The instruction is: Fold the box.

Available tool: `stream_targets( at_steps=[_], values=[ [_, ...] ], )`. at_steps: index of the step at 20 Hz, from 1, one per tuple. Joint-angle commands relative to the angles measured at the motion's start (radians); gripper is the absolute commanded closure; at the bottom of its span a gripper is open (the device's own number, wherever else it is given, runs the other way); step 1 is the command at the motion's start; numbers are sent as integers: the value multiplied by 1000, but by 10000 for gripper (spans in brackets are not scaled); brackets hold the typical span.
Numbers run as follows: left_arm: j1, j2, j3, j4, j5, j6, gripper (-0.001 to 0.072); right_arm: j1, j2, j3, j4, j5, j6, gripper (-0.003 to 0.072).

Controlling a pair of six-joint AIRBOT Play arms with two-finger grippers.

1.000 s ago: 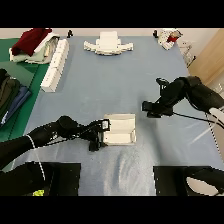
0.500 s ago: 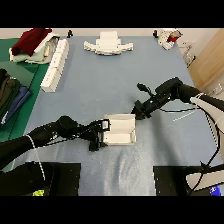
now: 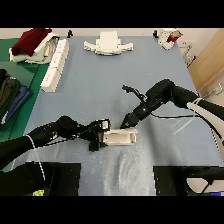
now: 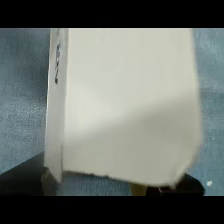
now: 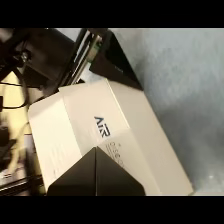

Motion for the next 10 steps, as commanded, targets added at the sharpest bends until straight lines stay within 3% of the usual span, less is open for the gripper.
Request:
stream_targets(
  at_steps=[1,6,10],
  values=[
    [0,0,1,0,0,0,205,121,171,-117,-71,330,-141,682],
    [0,0,1,0,1,0,205,286,437,-377,-92,747,-338,681],
    [0,0,1,0,1,0,204,402,535,-507,-122,900,-369,665]
  ],
)
